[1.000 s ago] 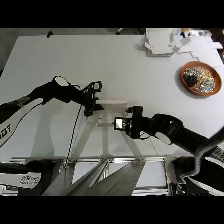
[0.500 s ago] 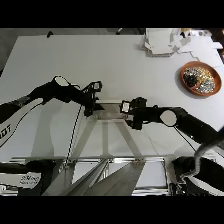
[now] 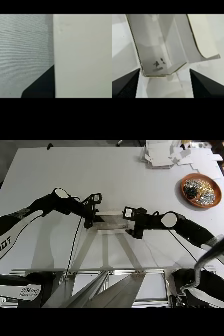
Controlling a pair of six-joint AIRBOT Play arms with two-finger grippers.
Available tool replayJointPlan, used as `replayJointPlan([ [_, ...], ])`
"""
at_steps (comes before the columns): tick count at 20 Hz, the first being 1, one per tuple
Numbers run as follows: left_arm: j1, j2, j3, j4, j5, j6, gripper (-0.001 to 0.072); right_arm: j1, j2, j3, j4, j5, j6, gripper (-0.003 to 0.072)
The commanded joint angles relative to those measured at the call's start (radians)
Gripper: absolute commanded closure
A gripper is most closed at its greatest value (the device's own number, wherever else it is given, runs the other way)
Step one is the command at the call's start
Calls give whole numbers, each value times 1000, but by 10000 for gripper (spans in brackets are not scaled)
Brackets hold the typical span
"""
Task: Fold the box and place the chain.
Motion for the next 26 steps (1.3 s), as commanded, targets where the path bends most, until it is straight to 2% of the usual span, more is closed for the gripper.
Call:
replayJointPlan([
  [1, 0, -1, -1, 0, 0, 0, 700, -16, -37, 2, 153, 24, -171, -7],
  [5, 0, -1, -1, 0, 0, 0, 700, -16, -98, 4, 254, 34, -251, -5],
  [9, 0, -1, -1, 0, 0, 0, 700, -16, -122, 6, 258, 63, -253, 8],
  [10, 0, -1, -1, 0, 0, 0, 700, -16, -122, 6, 258, 63, -273, 54],
  [12, 0, -1, -1, 0, 0, 0, 700, -16, -132, 6, 266, 62, -313, 57],
  [14, 0, -1, -1, 0, 0, 0, 700, -16, -151, 6, 268, 62, -331, 118],
  [17, 0, -1, -1, 0, 0, 0, 700, -16, -177, 8, 269, 61, -331, 126],
  [18, 0, -1, -1, 0, 0, 0, 700, -16, -184, 8, 269, 61, -331, 173],
  [21, 0, -1, -1, 0, 0, 0, 700, -16, -189, 8, 269, 56, -334, 178],
  [22, 0, -1, -1, 0, 0, 0, 700, -16, -189, 8, 269, 55, -345, 232],
  [23, 0, -1, -1, 0, 0, 0, 700, -16, -189, 8, 269, 55, -356, 255],
  [26, 0, -1, -1, 0, 0, 0, 700, -16, -190, 8, 268, 55, -356, 263],
])
